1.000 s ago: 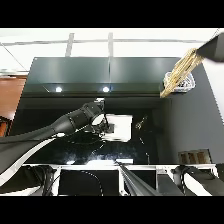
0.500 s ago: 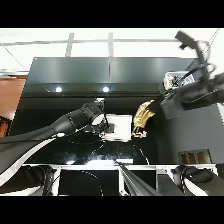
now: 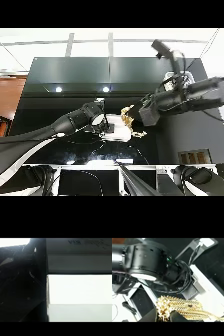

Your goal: Fold the box and place the chain.

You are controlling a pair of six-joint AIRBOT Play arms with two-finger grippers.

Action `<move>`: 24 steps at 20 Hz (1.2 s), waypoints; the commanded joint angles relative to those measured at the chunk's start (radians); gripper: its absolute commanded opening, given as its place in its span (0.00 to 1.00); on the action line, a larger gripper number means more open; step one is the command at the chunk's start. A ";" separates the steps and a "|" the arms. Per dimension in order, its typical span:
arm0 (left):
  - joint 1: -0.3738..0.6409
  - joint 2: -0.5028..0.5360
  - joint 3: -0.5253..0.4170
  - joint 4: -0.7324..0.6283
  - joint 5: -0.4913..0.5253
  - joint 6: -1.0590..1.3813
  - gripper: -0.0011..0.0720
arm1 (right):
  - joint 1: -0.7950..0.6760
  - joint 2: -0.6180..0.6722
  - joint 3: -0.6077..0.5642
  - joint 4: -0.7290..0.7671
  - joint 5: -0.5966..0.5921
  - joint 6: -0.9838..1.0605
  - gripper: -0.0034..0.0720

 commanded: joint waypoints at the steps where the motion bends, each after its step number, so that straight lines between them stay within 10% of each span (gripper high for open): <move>1: 0.000 0.000 0.000 0.000 0.000 0.000 0.05 | 0.039 -0.001 -0.155 -0.019 -0.154 -0.001 0.05; 9: 0.000 0.000 0.000 0.000 0.000 0.000 0.05 | 0.038 -0.061 -0.418 -0.047 -0.320 0.001 0.09; 11: 0.000 0.000 0.000 0.000 0.001 0.000 0.05 | 0.027 -0.061 -0.413 -0.048 -0.307 0.000 0.67; 17: 0.000 0.000 0.000 0.000 -0.001 0.000 0.05 | -0.232 0.071 -0.347 -0.290 -0.013 -0.075 0.67; 21: 0.000 0.000 0.000 0.000 0.001 0.000 0.05 | -0.267 0.151 -0.552 -0.256 -0.248 -0.273 0.67; 23: 0.000 0.000 0.000 0.000 0.001 0.000 0.05 | -0.226 0.141 -0.660 -0.201 -0.424 -0.414 1.00; 24: 0.000 0.000 0.000 0.000 0.001 0.000 0.05 | -0.196 0.133 -0.698 -0.211 -0.478 -0.454 1.00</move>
